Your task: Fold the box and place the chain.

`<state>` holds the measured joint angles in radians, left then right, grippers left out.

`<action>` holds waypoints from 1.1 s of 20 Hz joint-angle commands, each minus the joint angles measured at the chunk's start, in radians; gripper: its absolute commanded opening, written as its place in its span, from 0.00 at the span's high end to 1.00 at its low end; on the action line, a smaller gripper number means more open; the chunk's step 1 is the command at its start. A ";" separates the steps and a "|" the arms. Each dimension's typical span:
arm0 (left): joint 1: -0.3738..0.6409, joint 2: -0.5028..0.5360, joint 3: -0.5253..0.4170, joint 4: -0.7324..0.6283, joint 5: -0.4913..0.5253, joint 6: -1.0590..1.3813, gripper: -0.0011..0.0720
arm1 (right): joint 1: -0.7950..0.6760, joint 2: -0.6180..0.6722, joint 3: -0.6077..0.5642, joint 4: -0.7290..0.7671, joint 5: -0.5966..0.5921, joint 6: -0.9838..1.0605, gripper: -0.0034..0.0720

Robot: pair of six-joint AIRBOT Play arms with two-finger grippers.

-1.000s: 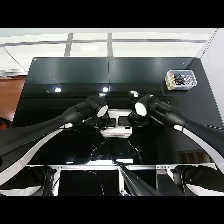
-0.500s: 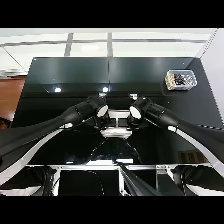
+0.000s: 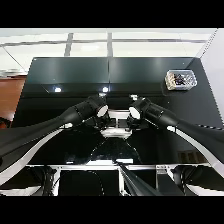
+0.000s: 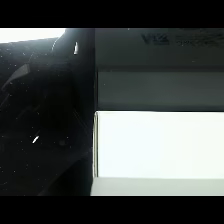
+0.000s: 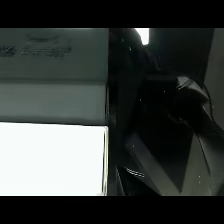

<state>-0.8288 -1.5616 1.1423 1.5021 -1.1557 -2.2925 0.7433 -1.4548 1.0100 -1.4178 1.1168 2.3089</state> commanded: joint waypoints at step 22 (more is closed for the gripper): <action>0.001 -0.001 0.000 0.001 0.000 0.000 0.95 | -0.209 0.434 -0.021 -0.823 0.065 -0.164 0.77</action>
<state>-0.8288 -1.5616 1.1423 1.5028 -1.1564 -2.2925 0.6346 -1.0657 1.0161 -1.9194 1.2297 2.1727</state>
